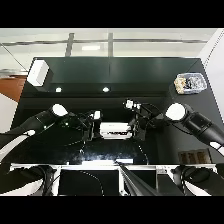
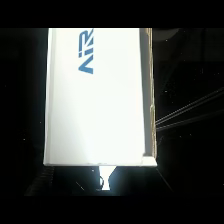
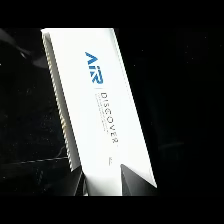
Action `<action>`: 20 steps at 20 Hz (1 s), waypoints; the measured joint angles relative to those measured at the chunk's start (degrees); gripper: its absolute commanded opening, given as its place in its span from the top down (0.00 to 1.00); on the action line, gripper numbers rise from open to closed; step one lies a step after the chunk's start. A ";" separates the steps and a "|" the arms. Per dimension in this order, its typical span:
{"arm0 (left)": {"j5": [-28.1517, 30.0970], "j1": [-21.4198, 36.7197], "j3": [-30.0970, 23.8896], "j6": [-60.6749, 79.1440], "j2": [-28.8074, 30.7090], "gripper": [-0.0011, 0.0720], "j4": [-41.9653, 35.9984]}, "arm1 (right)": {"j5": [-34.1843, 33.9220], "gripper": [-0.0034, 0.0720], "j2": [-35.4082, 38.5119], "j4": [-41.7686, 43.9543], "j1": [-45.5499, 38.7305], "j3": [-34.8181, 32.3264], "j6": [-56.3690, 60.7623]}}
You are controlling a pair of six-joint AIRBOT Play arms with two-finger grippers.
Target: Fold the box and place the chain.
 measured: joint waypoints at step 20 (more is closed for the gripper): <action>0.00 0.00 0.00 -0.04 0.00 0.33 0.00 | 1.11 0.59 -0.04 0.00 0.00 0.00 0.04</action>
